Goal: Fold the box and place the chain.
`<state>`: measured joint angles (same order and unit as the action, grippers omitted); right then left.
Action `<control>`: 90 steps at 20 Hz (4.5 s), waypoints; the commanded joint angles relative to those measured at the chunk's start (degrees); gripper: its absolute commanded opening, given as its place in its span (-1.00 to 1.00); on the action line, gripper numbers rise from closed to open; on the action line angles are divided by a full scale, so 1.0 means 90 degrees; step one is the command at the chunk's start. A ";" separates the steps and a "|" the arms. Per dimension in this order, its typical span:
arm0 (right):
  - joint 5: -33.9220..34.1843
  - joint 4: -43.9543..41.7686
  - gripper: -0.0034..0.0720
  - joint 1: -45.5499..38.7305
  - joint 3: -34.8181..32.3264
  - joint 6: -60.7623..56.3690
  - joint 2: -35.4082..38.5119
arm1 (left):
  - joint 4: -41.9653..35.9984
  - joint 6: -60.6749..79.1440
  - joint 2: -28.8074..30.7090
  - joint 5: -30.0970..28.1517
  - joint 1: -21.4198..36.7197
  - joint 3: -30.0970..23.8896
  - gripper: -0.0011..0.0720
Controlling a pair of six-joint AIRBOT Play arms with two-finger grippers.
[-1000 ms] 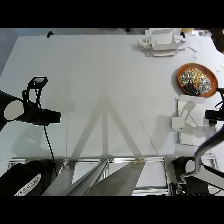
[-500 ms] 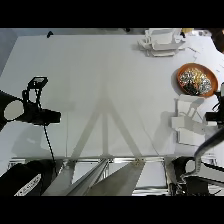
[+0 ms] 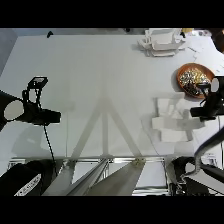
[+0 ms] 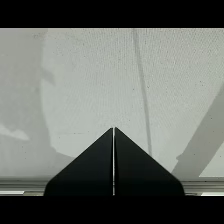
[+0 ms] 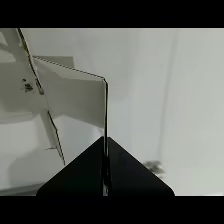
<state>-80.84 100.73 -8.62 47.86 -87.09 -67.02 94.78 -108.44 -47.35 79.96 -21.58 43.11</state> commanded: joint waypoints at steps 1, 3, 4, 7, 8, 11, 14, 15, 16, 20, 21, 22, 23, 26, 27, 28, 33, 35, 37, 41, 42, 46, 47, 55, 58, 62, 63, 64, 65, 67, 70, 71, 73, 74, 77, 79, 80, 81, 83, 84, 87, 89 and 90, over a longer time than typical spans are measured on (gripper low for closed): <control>0.0957 -0.2169 -0.89 0.0787 -0.0559 0.0034 0.1146 | 0.0002 0.0000 0.0005 -0.0002 0.0007 -0.0002 -0.94; 0.1384 -0.2528 -0.88 0.1314 -0.0962 -0.0102 0.1736 | 0.0002 0.0000 0.0005 0.0000 0.0007 -0.0002 -0.94; 0.1579 -0.2606 -0.88 0.1600 -0.1137 -0.0236 0.1994 | 0.0002 0.0000 0.0005 -0.0002 0.0007 -0.0002 -0.94; 0.1931 -0.2589 -0.88 0.2531 -0.1445 -0.0692 0.2453 | 0.0000 0.0000 0.0005 -0.0044 0.0007 -0.0002 -0.94; 0.1962 -0.2586 -0.88 0.2807 -0.1455 -0.0741 0.2453 | 0.0002 0.0000 0.0005 -0.0085 0.0007 -0.0002 -0.94; 0.2164 -0.2550 -0.88 0.3439 -0.1455 -0.1008 0.2450 | 0.0029 0.0056 0.0005 -0.0384 0.0007 -0.0002 -0.94; 0.2276 -0.2552 -0.88 0.3767 -0.1455 -0.1032 0.2450 | 0.0163 0.0158 0.0002 -0.1047 0.0007 -0.0015 -0.94; 0.2273 -0.2550 -0.88 0.3810 -0.1455 -0.1071 0.2450 | 0.0053 0.0692 0.0000 -0.1307 0.0005 -0.0015 -0.84; 0.2271 -0.2555 -0.88 0.3827 -0.1455 -0.1137 0.2450 | -0.0100 0.1168 -0.0002 -0.1559 0.0005 -0.0017 -0.55; 0.2271 -0.2560 -0.88 0.3827 -0.1455 -0.1154 0.2450 | -0.1591 0.3177 -0.0318 -0.2305 0.0010 -0.0017 0.42; 0.2268 -0.2579 -0.88 0.3827 -0.1455 -0.1156 0.2450 | -0.2545 0.4109 -0.0554 -0.2363 0.0017 -0.0015 0.44; 0.2268 -0.2584 -0.88 0.3827 -0.1455 -0.1156 0.2450 | -0.3478 0.5056 -0.0867 -0.2370 0.0027 -0.0005 0.44; 0.2263 -0.2608 -0.88 0.3827 -0.1455 -0.1156 0.2450 | -0.4425 0.5918 -0.1302 -0.2380 0.0070 0.0041 0.44; 0.2246 -0.2773 -0.88 0.3827 -0.1455 -0.1154 0.2450 | -0.6375 0.7762 -0.3050 -0.1372 0.0435 0.0743 0.44; 0.2239 -0.2793 -0.88 0.3827 -0.1455 -0.1154 0.2450 | -0.6829 0.8177 -0.3701 -0.0908 0.0556 0.1115 0.44; 0.2217 -0.2790 -0.88 0.3827 -0.1455 -0.1154 0.2450 | -0.7062 0.8361 -0.4221 -0.0578 0.0629 0.1469 0.44; 0.2132 -0.2790 -0.88 0.3827 -0.1455 -0.1156 0.2450 | -0.7220 0.8704 -0.5673 0.0010 0.0634 0.2798 0.67; 0.2084 -0.2790 -0.88 0.3827 -0.1455 -0.1156 0.2450 | -0.7388 0.9095 -0.5712 -0.0078 0.0624 0.2820 0.67; 0.2052 -0.2793 -0.88 0.3827 -0.1455 -0.1166 0.2450 | -0.7390 0.9367 -0.5717 -0.0058 0.0568 0.2820 0.66; 0.2040 -0.2793 -0.88 0.3827 -0.1455 -0.1180 0.2450 | -0.7383 0.9724 -0.5938 0.0304 0.0270 0.2817 0.65; 0.2040 -0.2790 -0.88 0.3827 -0.1455 -0.1178 0.2450 | -0.7385 0.9772 -0.6042 0.0391 0.0160 0.2817 0.65; 0.2030 -0.2788 -0.88 0.3827 -0.1455 -0.1175 0.2450 | -0.7385 1.0069 -0.6237 0.0325 -0.0039 0.2817 0.04; 0.2030 -0.2788 -0.88 0.3827 -0.1455 -0.1175 0.2450 | -0.7388 1.0074 -0.6217 0.0277 -0.0007 0.2817 -0.23; 0.2351 -0.2948 -0.31 0.3827 -0.1452 -0.1178 0.2450 | -0.7291 1.0979 -0.5916 0.0002 0.0347 0.2817 -0.96; 0.2803 -0.3128 0.21 0.3827 -0.1443 -0.1175 0.2453 | -0.7283 1.1560 -0.5901 -0.0032 0.0104 0.2817 -0.96; 0.2856 -0.2577 0.20 0.3827 -0.1112 -0.1154 0.2453 | -0.7283 1.1771 -0.5901 -0.0527 -0.0308 0.2817 -0.97; 0.2854 -0.2353 0.20 0.3827 -0.0996 -0.1154 0.2453 | -0.7288 1.1868 -0.5901 -0.0670 -0.0406 0.2817 -0.97; 0.2839 -0.2110 0.20 0.3827 -0.0886 -0.1154 0.2453 | -0.7288 1.1905 -0.5901 -0.0789 -0.0498 0.2817 -0.97; 0.2817 -0.1885 0.20 0.3827 -0.0809 -0.1154 0.2455 | -0.7288 1.1905 -0.5901 -0.0869 -0.0563 0.2817 -0.98; 0.2688 -0.1547 0.20 0.3827 -0.0772 -0.1154 0.2472 | -0.7320 1.1888 -0.5894 -0.0959 -0.0629 0.2810 -0.99; 0.2339 -0.1348 0.20 0.3827 -0.0772 -0.1154 0.2555 | -0.7732 1.1914 -0.5532 -0.1494 -0.0622 0.2438 -1.00; 0.2268 -0.1333 0.20 0.3827 -0.0772 -0.1154 0.2628 | -0.7737 1.2007 -0.5234 -0.1843 -0.0629 0.2178 -1.00; 0.2276 -0.1331 0.20 0.3827 -0.0772 -0.1154 0.2844 | -0.7968 1.2354 -0.4464 -0.2501 -0.0627 0.1457 -1.00; 0.2285 -0.1324 0.20 0.3827 -0.0772 -0.1154 0.2975 | -0.8077 1.2517 -0.4097 -0.2788 -0.0629 0.1073 -1.00; 0.2358 -0.1336 0.19 0.3827 -0.0772 -0.1156 0.3330 | -0.8104 1.2624 -0.3769 -0.2754 -0.0627 0.0333 -0.99; 0.2373 -0.1353 0.18 0.3827 -0.0772 -0.1156 0.3419 | -0.8153 1.3019 -0.3849 -0.2788 -0.0673 0.0151 -0.98; 0.2370 -0.1387 0.18 0.3827 -0.0772 -0.1156 0.3417 | -0.8153 1.3362 -0.3886 -0.2837 -0.0714 0.0146 -0.98; 0.2373 -0.1409 0.18 0.3827 -0.0772 -0.1156 0.3412 | -0.8177 1.3648 -0.3905 -0.2939 -0.0755 0.0146 -0.98; 0.2368 -0.1416 0.18 0.3827 -0.0772 -0.1156 0.3412 | -0.8182 1.4039 -0.3927 -0.3152 -0.0818 0.0146 -0.97; 0.2368 -0.1430 0.18 0.3827 -0.0772 -0.1156 0.3412 | -0.8179 1.4076 -0.3954 -0.3186 -0.0828 0.0146 -0.96; 0.2368 -0.1457 0.18 0.3827 -0.0772 -0.1156 0.3412 | -0.8228 1.4078 -0.4061 -0.3194 -0.0828 0.0146 -0.96; 0.2368 -0.1520 0.18 0.3827 -0.0772 -0.1156 0.3412 | -0.8444 1.4090 -0.4194 -0.3194 -0.0828 0.0146 -0.96; 0.2368 -0.1545 0.18 0.3827 -0.0775 -0.1154 0.3412 | -0.8592 1.4192 -0.4279 -0.3174 -0.0828 0.0146 -0.96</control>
<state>-59.51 87.53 25.76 40.86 -97.47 -36.38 19.90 17.52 -84.51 51.72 -28.95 44.53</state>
